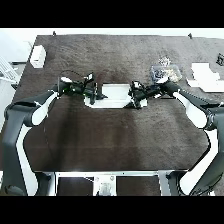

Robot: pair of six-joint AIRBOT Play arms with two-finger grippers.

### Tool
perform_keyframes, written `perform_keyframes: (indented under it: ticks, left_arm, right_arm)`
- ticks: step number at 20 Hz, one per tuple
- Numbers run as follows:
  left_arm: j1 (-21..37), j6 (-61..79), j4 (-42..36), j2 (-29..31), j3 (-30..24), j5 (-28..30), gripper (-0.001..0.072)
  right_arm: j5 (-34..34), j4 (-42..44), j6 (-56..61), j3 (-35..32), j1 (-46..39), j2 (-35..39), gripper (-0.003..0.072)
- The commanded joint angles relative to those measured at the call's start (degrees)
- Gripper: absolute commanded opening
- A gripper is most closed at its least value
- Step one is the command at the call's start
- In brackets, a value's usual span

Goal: Fold the box and place the chain.

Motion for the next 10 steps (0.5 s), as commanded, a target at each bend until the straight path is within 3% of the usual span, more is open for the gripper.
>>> perform_keyframes:
  ticks: [1, 4, 5, 6, 7, 10]
  left_arm:
    - [0.04, -0.02, 0.00, 0.00, 0.02, -0.11, 0.0023]
    - [0.04, -0.90, -0.02, 0.00, 0.02, -0.17, 0.0025]
    - [0.04, -0.85, -0.20, 0.00, 0.02, -0.15, 0.0084]
    - [0.07, -0.90, -0.85, 0.02, 0.02, 0.00, 0.0385]
    - [0.22, -1.07, -1.31, 0.00, 0.02, -0.22, 0.0628]
    - [0.24, -1.05, -1.53, 0.11, 0.02, -0.57, 0.0631]
  right_arm:
    - [0.00, 0.02, 0.02, -0.02, 0.02, -0.04, 0.0591]
    - [0.00, 0.02, 0.02, -0.02, 0.02, -0.04, 0.0591]
    - [0.00, 0.02, 0.02, -0.02, 0.02, -0.04, 0.0591]
    - [0.00, 0.02, 0.02, -0.02, 0.02, -0.04, 0.0591]
    - [0.00, 0.02, 0.02, -0.02, 0.02, -0.04, 0.0591]
    - [0.00, 0.02, 0.02, -0.02, 0.02, -0.04, 0.0591]
